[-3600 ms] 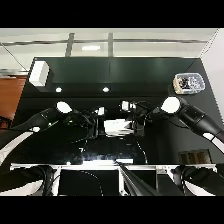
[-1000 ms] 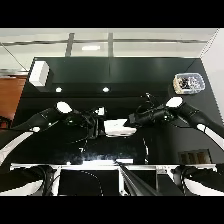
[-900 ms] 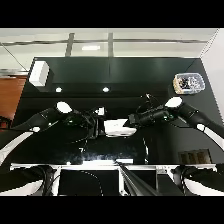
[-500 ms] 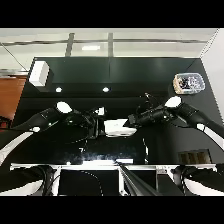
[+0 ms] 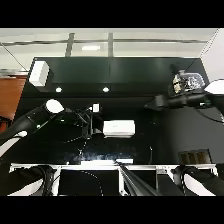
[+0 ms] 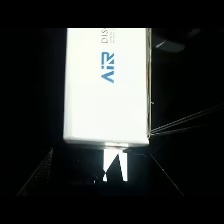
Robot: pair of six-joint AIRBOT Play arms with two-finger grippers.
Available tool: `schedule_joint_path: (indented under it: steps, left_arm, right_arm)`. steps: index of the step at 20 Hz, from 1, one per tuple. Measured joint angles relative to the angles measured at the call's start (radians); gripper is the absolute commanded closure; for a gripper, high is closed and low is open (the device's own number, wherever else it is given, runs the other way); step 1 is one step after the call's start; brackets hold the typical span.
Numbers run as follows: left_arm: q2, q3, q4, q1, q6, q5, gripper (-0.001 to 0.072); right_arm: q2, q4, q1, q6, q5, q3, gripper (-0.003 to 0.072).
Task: Fold the box and place the chain.
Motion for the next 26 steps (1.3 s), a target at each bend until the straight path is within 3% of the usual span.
schedule_joint_path:
  steps: [4, 7, 16, 26]
  left_arm:
    - [0.047, 0.023, 0.037, -0.03, -0.16, -0.04, -0.0011]
    - [0.039, 0.058, 0.028, -0.096, -0.22, -0.011, -0.001]
    - [-0.145, 0.201, -0.065, -0.188, -0.27, 0.056, -0.001]
    - [-0.211, 0.253, -0.086, -0.2, -0.275, 0.073, -0.001]
  right_arm:
    - [0.053, -0.015, -0.112, 0.004, 0.045, 0.008, 0.0677]
    - [0.066, -0.015, -0.139, 0.005, 0.05, 0.01, 0.0677]
    - [0.072, -0.018, -0.153, 0.004, 0.05, 0.011, 0.0677]
    - [0.072, -0.018, -0.154, -0.004, 0.021, 0.011, 0.0677]
